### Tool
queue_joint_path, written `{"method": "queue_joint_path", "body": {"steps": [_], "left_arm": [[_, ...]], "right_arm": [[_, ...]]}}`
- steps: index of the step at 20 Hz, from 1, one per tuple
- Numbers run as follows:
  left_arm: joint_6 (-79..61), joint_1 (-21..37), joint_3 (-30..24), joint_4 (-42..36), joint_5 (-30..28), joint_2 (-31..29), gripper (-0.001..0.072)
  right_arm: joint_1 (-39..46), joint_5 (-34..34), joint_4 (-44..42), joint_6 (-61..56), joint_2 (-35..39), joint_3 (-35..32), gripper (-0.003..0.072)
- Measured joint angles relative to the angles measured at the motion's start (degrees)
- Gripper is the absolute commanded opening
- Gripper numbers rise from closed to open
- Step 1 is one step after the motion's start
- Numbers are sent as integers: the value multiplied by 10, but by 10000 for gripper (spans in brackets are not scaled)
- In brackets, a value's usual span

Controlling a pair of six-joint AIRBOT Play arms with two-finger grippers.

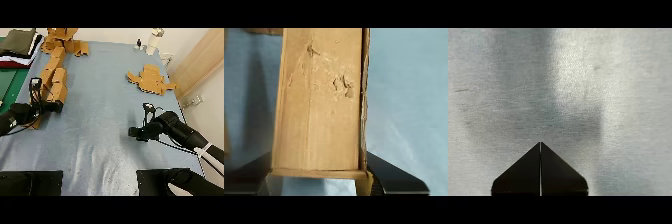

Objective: Fold the box.

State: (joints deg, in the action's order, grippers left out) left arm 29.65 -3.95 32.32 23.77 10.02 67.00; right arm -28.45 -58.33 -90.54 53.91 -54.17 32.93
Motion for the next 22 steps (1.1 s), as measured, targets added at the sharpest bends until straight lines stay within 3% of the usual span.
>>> {"method": "queue_joint_path", "body": {"steps": [10,16,22], "left_arm": [[3,11,111,1,-19,132,411],[2,22,132,7,-35,155,411],[7,26,146,26,-9,160,411]], "right_arm": [[0,9,-3,2,1,0,1],[0,8,-6,2,11,0,2],[0,9,-7,2,13,1,2]]}}
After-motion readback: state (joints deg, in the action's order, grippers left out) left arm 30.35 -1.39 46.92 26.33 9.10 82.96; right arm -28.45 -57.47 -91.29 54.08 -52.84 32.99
